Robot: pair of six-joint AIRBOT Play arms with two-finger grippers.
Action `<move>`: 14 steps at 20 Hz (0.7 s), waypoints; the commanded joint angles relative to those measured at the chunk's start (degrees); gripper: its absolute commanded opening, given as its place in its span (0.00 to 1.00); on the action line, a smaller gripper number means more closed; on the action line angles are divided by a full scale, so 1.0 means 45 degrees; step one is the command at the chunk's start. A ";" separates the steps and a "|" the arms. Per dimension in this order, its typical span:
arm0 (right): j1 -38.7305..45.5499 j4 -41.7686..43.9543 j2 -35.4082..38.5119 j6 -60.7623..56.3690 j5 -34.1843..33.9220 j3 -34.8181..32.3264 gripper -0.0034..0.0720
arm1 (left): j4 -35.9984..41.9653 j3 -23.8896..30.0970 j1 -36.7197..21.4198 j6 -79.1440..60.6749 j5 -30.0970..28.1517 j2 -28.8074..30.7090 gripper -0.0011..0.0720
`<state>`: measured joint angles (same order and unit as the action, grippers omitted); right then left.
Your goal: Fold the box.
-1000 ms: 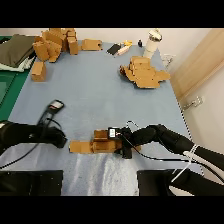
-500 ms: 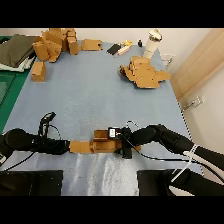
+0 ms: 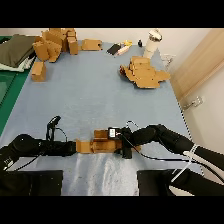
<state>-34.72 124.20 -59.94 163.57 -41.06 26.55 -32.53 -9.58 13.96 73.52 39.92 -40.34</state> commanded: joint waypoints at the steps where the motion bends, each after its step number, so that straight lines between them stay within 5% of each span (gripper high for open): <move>1: -0.0010 0.0000 0.0005 0.0000 0.0000 0.0010 0.63 | 0.0869 0.0083 0.0729 -0.0520 -0.0695 -0.0461 0.03; 14: -0.0010 0.0000 0.0005 0.0000 0.0000 0.0010 0.63 | 0.2171 -0.1234 0.3589 -0.1127 -0.3123 -0.0962 0.02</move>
